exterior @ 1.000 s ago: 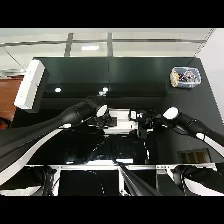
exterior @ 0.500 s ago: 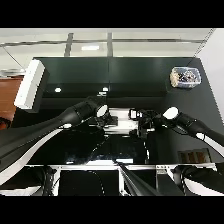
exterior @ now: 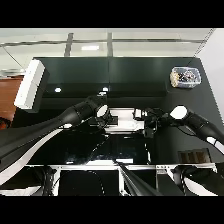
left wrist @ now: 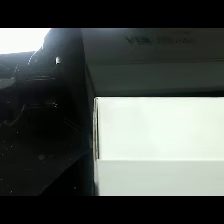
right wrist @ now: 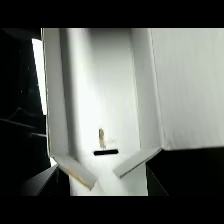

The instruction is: Fold the box and place the chain.

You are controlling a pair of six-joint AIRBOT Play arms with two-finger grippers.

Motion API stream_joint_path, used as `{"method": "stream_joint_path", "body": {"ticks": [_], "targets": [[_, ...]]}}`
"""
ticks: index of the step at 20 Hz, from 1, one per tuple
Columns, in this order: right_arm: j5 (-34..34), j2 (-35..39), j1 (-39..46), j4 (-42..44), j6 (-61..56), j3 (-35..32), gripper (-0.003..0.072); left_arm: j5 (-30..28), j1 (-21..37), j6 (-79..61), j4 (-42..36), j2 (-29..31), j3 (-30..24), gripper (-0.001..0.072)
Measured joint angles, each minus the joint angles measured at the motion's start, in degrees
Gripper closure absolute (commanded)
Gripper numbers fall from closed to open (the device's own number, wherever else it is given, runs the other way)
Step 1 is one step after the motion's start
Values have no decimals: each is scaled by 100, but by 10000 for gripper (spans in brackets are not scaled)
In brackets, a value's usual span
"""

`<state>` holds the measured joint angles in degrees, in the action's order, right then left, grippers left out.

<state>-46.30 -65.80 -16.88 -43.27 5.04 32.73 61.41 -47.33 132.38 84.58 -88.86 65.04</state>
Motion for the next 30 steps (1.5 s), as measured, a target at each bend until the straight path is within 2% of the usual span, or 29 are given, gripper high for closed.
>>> {"method": "stream_joint_path", "body": {"ticks": [6,7,8,15,16,17,22,27,28,29,30], "targets": [[-197,129,81,-13,232,0,70,24,0,-2,0,0,0,680],[-208,133,87,92,361,0,222,28,0,-2,0,0,0,680],[-203,133,90,181,505,0,248,31,0,-2,0,0,0,680],[-129,133,90,426,896,0,266,42,0,-4,0,0,0,680],[-133,131,90,437,914,0,329,44,0,-4,0,0,0,680],[-136,127,90,446,940,0,499,44,0,-7,0,0,0,680],[-162,107,90,612,901,0,495,44,0,-9,2,0,0,680],[-164,-68,-35,1196,815,0,494,46,0,-20,2,0,0,680],[-122,-107,-83,1292,802,0,434,46,0,-20,2,0,0,680],[-90,-146,-120,1362,796,0,415,46,0,-20,0,0,0,680],[-39,-184,-151,1421,774,0,479,42,0,-15,0,0,0,680]]}}
